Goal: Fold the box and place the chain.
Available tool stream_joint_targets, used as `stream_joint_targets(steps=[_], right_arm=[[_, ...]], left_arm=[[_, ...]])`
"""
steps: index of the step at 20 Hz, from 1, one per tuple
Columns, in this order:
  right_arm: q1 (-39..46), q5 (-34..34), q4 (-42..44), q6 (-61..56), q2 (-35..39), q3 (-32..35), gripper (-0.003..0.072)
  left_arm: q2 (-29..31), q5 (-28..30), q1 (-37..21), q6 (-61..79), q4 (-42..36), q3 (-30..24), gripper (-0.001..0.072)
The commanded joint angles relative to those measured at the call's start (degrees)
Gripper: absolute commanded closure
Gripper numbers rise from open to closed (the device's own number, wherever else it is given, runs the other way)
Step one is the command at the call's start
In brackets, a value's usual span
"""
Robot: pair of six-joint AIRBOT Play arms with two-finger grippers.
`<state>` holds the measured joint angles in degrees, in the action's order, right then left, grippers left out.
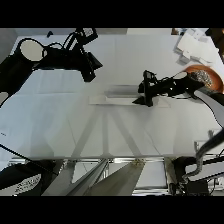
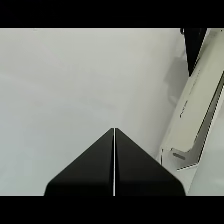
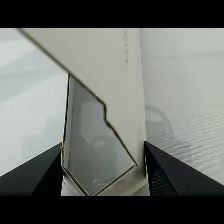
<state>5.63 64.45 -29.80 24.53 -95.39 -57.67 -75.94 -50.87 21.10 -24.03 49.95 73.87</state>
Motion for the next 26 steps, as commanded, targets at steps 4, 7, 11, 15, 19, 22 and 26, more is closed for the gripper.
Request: stream_joint_targets(steps=[4, 7, 11, 15, 19, 22, 26], right_arm=[[-4.2, -6.8, -2.5, 1.0, -0.2, -0.1, 0.0281], [-4.2, -6.9, -2.6, -0.3, -0.9, 0.0, 0.0281], [-4.2, -6.8, -2.5, -0.7, -1.1, 0.0, 0.0281], [-4.2, -6.8, -2.6, -0.7, -1.2, 0.0, 0.0281], [-4.2, -6.4, -2.6, -0.7, -1.2, 0.0, 0.0280], [-4.2, -5.3, -2.6, -0.7, -1.2, 0.0, 0.0280], [-4.2, -5.2, -2.6, -0.7, -1.2, 0.0, 0.0222]], left_arm=[[0.0, 0.0, 0.0, 0.0, 0.0, 0.0, 0.0696], [0.0, 0.0, 0.0, 0.0, 0.0, 0.0, 0.0696], [0.0, 0.0, 0.0, 0.0, 0.0, 0.0, 0.0696], [0.0, 0.0, 0.0, 0.0, 0.0, 0.0, 0.0696], [0.0, 0.0, 0.0, 0.0, 0.0, 0.0, 0.0696], [0.0, 0.0, 0.0, 0.0, 0.0, 0.0, 0.0696], [0.0, 0.0, 0.0, 0.0, 0.0, 0.0, 0.0696]])
